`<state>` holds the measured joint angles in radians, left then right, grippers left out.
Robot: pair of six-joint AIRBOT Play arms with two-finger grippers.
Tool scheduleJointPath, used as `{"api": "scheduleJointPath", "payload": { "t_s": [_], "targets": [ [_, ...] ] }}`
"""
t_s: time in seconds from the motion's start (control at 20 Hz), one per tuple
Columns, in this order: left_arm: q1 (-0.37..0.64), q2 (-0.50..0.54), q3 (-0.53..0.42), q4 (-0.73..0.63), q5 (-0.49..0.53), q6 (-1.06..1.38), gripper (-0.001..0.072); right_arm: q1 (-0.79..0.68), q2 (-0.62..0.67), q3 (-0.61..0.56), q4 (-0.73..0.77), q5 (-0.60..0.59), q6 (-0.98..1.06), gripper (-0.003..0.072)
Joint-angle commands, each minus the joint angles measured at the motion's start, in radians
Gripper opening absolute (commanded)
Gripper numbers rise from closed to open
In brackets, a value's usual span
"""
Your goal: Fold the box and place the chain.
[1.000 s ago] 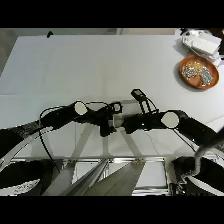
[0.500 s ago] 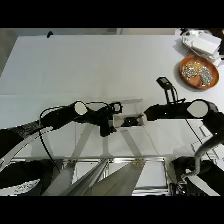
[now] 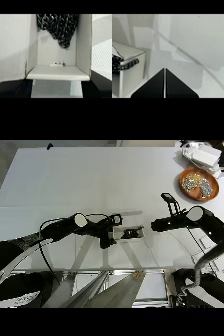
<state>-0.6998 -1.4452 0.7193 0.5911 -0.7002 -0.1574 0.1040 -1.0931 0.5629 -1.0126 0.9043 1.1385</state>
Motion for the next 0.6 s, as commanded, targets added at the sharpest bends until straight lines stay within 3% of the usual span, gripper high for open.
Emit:
{"api": "scheduleJointPath", "payload": {
  "t_s": [0.0,0.05,0.1,0.15,0.35,0.55],
  "targets": [
    [0.000,0.001,0.000,0.000,0.000,0.000,0.0333,-0.005,-0.027,0.000,0.112,0.002,-0.142,0.0019],
    [0.000,0.001,0.000,0.000,0.000,0.000,0.0333,-0.005,-0.027,0.000,0.094,0.012,-0.211,0.0103],
    [0.000,0.001,0.000,0.000,0.000,0.000,0.0333,-0.005,-0.027,0.000,0.056,0.011,-0.294,0.0252],
    [0.000,0.001,0.000,0.000,0.000,0.000,0.0333,-0.005,-0.027,0.000,0.038,-0.014,-0.400,0.0288],
    [0.000,0.001,0.000,0.000,0.000,0.000,0.0333,-0.005,-0.027,0.000,0.060,-0.076,-1.111,0.0288],
    [0.000,0.001,0.000,0.000,0.000,0.000,0.0333,-0.005,-0.027,0.000,0.161,-0.082,-1.391,0.0276]
  ]
}}
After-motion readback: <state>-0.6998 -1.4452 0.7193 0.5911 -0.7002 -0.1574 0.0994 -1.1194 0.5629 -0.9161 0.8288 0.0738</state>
